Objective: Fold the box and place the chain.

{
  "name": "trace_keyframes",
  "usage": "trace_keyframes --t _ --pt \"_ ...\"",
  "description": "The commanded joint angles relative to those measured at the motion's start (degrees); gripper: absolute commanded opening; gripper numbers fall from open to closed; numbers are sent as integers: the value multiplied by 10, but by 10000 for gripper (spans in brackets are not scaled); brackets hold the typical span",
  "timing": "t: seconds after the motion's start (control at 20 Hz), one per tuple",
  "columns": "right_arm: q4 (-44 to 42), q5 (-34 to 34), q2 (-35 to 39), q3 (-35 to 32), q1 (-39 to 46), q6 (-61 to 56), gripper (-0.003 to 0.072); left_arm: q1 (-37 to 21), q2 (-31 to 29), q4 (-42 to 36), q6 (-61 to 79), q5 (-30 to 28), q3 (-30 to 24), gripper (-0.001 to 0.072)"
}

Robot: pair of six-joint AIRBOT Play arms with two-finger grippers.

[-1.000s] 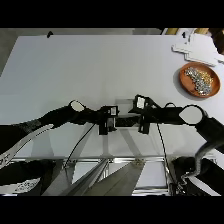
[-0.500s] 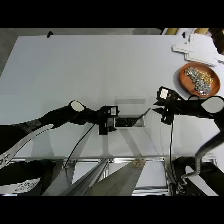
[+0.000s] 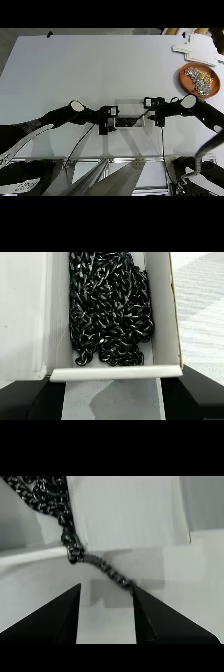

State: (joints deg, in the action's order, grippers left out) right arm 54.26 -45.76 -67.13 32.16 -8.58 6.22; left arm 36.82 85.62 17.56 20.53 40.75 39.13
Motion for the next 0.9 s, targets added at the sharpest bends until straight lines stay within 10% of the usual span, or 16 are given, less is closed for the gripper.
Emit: trace_keyframes --t 0.0,0.25,0.55,0.7,0.85 --pt "-76 14 -19 0 -6 59 320 0 0 0 0 0 0 141" --pt "-30 -31 -18 0 -6 55 20 0 0 0 0 0 0 141" --pt "-3 -56 24 0 -6 12 21 0 0 0 0 0 0 141" --pt "-8 -56 30 0 -6 13 252 0 0 0 0 0 0 141" --pt "-22 -56 29 0 -6 53 256 0 0 0 0 0 0 141"
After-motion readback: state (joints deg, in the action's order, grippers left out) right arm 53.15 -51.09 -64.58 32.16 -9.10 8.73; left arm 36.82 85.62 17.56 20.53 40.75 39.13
